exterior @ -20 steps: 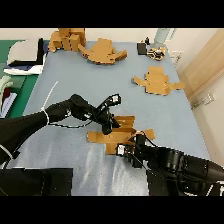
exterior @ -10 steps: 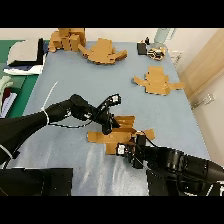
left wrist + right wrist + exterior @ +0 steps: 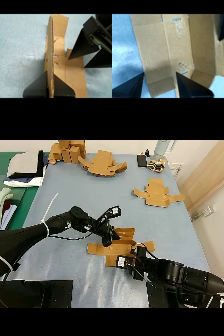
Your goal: Fold the box.
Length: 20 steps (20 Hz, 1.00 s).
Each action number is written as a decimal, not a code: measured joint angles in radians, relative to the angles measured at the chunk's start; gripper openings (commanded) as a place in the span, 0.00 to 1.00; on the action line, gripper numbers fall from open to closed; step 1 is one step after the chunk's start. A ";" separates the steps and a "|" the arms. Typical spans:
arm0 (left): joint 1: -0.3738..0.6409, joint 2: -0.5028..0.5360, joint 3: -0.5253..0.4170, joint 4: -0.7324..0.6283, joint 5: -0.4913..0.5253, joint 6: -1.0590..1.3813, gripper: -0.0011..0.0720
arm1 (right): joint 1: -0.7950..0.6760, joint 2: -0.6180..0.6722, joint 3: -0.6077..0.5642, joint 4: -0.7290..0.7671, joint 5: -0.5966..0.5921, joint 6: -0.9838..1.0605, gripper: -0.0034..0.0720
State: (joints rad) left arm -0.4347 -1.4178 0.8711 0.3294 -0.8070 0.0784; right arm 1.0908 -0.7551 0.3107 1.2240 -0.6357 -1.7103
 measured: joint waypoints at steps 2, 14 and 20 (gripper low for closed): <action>0.000 0.000 0.000 0.000 0.000 0.000 0.03 | 0.000 -0.003 0.000 -0.021 0.000 0.000 0.83; 0.000 0.000 0.000 0.000 0.000 0.000 0.03 | 0.000 -0.005 0.035 -0.082 0.011 0.101 1.00; 0.000 0.000 0.000 0.000 0.001 0.000 0.04 | -0.092 0.026 0.063 -0.070 0.008 0.130 1.00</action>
State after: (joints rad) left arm -0.4347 -1.4178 0.8711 0.3294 -0.8062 0.0784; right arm 0.9985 -0.7288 0.3740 1.1538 -0.6281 -1.5806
